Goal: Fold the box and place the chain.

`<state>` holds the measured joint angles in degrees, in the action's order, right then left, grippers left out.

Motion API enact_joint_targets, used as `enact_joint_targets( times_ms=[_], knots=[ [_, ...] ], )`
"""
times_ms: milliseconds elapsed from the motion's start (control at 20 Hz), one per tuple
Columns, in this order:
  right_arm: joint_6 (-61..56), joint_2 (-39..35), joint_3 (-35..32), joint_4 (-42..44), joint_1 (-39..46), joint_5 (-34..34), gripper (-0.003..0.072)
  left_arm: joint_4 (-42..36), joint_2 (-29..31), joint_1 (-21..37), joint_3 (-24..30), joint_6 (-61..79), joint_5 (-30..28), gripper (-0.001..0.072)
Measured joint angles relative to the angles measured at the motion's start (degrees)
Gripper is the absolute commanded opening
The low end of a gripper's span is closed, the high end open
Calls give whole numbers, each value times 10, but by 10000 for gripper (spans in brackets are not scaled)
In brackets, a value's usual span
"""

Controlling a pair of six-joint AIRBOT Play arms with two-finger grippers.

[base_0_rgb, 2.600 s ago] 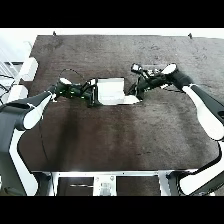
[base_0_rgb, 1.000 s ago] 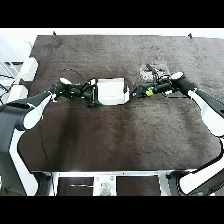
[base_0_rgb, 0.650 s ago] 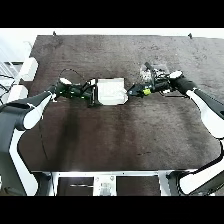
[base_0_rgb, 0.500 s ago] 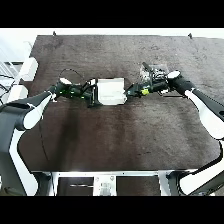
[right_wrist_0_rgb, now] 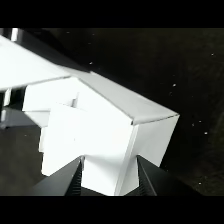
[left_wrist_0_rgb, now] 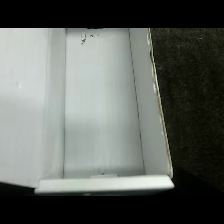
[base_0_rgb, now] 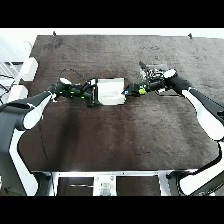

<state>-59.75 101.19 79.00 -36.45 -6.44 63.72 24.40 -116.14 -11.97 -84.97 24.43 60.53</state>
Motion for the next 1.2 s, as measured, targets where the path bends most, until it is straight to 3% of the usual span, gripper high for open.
enact_joint_targets(
  times_ms=[800,1200],
  knots=[
    [-139,8,40,-155,-65,-40,422,0,0,0,0,0,0,358],
    [-258,28,104,-302,-108,-32,422,0,0,0,0,0,0,358]
  ],
)
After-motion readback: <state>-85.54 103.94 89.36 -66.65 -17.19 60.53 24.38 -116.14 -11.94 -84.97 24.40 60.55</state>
